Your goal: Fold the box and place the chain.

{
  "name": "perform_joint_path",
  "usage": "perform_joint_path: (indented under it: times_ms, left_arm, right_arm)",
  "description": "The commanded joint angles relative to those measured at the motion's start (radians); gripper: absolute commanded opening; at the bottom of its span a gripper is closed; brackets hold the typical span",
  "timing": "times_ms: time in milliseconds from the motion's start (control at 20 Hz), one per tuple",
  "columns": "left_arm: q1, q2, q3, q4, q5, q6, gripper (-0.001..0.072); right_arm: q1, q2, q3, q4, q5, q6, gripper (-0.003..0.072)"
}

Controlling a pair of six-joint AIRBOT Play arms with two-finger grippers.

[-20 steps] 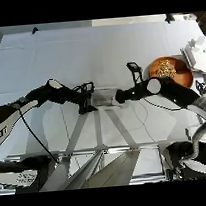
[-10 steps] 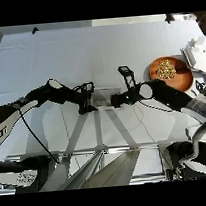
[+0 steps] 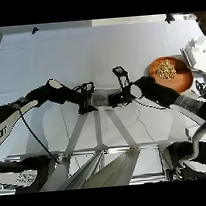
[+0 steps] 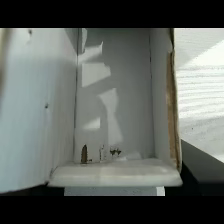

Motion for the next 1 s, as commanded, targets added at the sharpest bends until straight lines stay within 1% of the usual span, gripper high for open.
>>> perform_joint_path:
  times_ms: [0,100,200,350,500,600,850,950]
  left_arm:
    - [0.000,0.001,0.000,0.000,0.000,0.000,0.0404]
    - [0.000,0.001,0.000,0.000,0.000,0.000,0.0404]
    - [0.000,0.001,0.000,0.000,0.000,0.000,0.0404]
    - [0.000,0.001,0.000,0.000,0.000,0.000,0.0404]
    - [0.000,0.001,0.000,0.000,0.000,0.000,0.0404]
    - [0.000,0.001,0.000,0.000,0.000,0.000,0.0404]
    - [0.000,0.001,0.000,0.000,0.000,0.000,0.0404]
    - [0.000,0.001,0.000,0.000,0.000,0.000,0.0404]
  right_arm:
    - [0.003,-0.010,0.010,-0.157,0.029,0.158,0.0497]
    - [0.003,-0.010,0.010,-0.261,0.053,0.256,0.0497]
    - [0.003,-0.010,0.010,-0.325,0.090,0.320,0.0496]
    - [0.003,-0.010,0.011,-0.342,0.126,0.338,0.0495]
    - [0.007,-0.010,0.019,-0.330,0.127,0.338,0.0505]
    - [0.023,-0.010,0.042,-0.330,0.131,0.338,0.0602]
    - [0.043,-0.019,0.090,-0.330,0.131,0.338,0.0589]
    - [0.050,-0.044,0.095,-0.315,0.130,0.348,0.0528]
